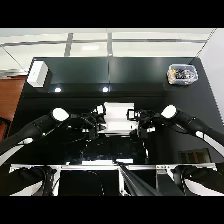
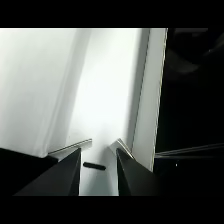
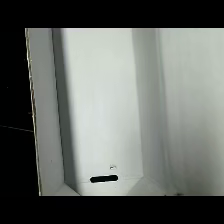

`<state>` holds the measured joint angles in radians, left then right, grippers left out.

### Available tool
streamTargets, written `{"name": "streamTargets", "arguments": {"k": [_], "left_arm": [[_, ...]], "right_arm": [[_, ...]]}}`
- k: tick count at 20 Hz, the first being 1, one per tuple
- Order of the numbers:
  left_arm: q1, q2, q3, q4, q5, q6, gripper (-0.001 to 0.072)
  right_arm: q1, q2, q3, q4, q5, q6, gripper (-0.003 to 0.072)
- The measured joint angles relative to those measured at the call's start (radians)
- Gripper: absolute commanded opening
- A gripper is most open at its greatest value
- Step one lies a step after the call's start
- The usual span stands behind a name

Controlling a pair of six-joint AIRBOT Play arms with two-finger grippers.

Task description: Fold the box and place the chain.

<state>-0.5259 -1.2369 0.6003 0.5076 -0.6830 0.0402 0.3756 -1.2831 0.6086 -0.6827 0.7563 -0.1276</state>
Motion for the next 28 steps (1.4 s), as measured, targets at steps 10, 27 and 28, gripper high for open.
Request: {"name": "streamTargets", "arguments": {"k": [10,27,28], "left_arm": [[0.001,-0.04,0.0,-0.1,-0.003,0.059,0.0315],[0.23,0.207,0.029,0.447,-0.137,-0.741,0.0024],[0.282,0.22,0.023,0.504,-0.159,-0.878,0.0024]], "right_arm": [[0.0,0.0,0.0,0.001,-0.001,0.001,0.0191],[0.0,0.0,0.0,0.0,0.001,0.0,0.0191],[0.0,0.0,0.0,0.0,0.001,0.0,0.0191]]}}
